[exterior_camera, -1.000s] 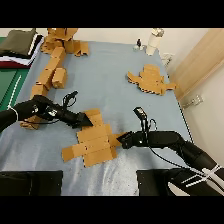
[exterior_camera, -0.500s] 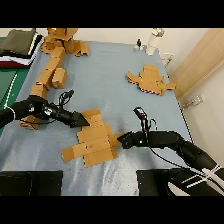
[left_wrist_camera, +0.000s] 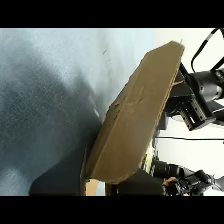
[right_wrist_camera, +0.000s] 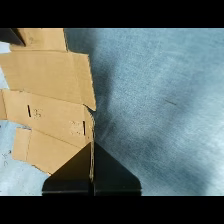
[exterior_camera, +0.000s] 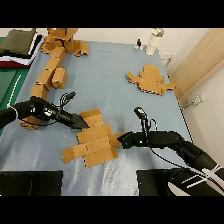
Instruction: Fold the box.
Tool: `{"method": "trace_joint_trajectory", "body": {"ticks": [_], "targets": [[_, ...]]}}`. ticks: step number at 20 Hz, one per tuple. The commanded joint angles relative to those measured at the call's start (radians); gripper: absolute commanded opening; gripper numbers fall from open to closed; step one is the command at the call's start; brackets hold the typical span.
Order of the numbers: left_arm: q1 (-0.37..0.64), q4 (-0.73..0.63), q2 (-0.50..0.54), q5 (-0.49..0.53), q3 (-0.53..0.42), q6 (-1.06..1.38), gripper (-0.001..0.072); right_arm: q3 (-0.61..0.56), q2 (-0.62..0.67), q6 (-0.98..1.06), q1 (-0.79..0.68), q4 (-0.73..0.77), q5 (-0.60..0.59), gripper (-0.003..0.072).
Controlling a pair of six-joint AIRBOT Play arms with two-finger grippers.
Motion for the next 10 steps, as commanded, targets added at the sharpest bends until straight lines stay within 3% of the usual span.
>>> {"method": "trace_joint_trajectory", "body": {"ticks": [1,2,3,8,9,10], "targets": [[-0.001,-0.001,-0.002,-0.003,0.000,0.022,0.0162,-0.001,0.001,0.001,0.001,0.000,0.000,0.0001],[-0.001,-0.001,-0.002,-0.003,0.000,0.031,0.0049,-0.001,0.001,0.001,0.001,0.000,0.000,0.0001],[-0.001,-0.001,-0.002,-0.002,0.000,0.038,0.0014,-0.001,0.001,0.001,0.001,0.000,0.000,0.0001],[-0.001,-0.001,-0.002,-0.001,0.000,0.068,0.0013,-0.001,0.001,0.001,0.001,0.000,0.000,0.0003],[-0.001,-0.002,-0.002,-0.001,0.000,0.084,0.0013,-0.001,0.001,0.001,0.001,0.000,0.002,0.0041],[-0.001,-0.009,-0.002,-0.001,0.000,0.103,0.0013,-0.001,0.001,0.001,-0.001,-0.001,0.008,0.0233]]}}
